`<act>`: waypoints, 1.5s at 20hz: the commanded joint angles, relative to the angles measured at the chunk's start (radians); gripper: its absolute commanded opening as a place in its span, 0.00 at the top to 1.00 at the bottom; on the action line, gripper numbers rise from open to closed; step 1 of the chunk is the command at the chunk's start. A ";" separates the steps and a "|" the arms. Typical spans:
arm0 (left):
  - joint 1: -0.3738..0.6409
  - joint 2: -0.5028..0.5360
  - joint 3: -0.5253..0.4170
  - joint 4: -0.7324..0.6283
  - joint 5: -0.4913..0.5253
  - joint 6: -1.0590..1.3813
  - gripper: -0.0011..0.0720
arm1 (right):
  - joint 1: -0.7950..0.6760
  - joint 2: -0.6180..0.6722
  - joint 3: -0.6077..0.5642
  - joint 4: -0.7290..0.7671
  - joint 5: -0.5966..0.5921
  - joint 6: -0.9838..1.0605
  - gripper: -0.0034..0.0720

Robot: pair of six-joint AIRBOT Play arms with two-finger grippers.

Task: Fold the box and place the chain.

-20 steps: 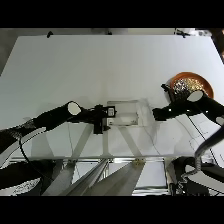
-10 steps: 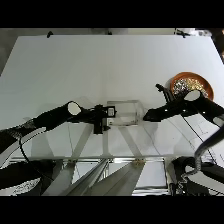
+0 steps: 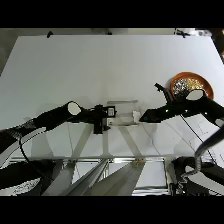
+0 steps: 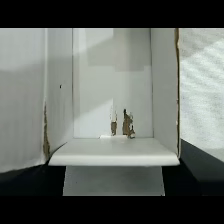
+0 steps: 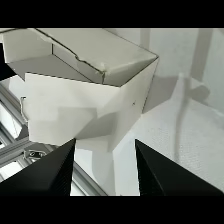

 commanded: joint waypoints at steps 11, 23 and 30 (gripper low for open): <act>0.000 0.001 0.000 0.000 0.000 0.000 0.70 | 0.292 0.002 0.133 -0.341 -0.203 0.350 0.39; 0.000 0.001 0.000 0.000 0.000 0.000 0.70 | 0.408 -0.010 0.149 -0.380 -0.271 0.596 0.41; 0.000 0.001 0.000 0.000 0.000 0.000 0.70 | 0.515 -0.095 0.198 -0.483 -0.270 0.728 0.41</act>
